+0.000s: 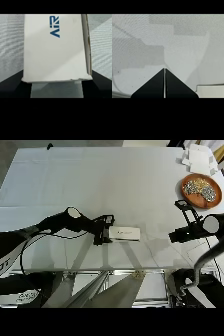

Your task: Fold the box and place the chain.

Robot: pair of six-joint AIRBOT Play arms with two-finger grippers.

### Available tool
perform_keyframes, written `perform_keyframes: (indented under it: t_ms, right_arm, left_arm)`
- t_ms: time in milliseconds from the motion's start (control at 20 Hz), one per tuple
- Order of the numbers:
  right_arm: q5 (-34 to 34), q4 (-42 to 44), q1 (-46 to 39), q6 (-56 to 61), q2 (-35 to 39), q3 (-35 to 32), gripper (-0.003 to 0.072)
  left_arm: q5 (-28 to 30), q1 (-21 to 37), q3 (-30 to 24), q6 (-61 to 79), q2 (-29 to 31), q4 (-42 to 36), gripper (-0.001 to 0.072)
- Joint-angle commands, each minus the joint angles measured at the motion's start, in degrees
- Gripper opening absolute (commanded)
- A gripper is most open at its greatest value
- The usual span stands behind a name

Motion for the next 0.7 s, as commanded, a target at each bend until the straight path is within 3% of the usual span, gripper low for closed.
perform_keyframes:
  t_ms: [0, 150, 350, 650]
  right_arm:
    - [0.02, 0.02, -0.04, 0.02, -0.02, 0.04, 0.0014]
    - [0.02, 0.02, -0.04, 0.02, -0.02, 0.04, 0.0014]
    - [0.02, 0.02, -0.04, 0.02, -0.02, 0.04, 0.0014]
    - [0.02, 0.02, -0.04, 0.02, -0.02, 0.04, 0.0014]
  left_arm:
    - [0.74, 0.37, 0.07, -7.34, 4.96, -0.37, 0.0005]
    - [2.03, 2.78, 0.07, -15.91, 12.15, 1.11, 0.0005]
    - [2.03, 10.23, 0.07, -30.95, 22.47, 10.19, 0.0005]
    - [-0.04, 30.32, 0.07, -56.00, 36.02, 30.62, 0.0005]
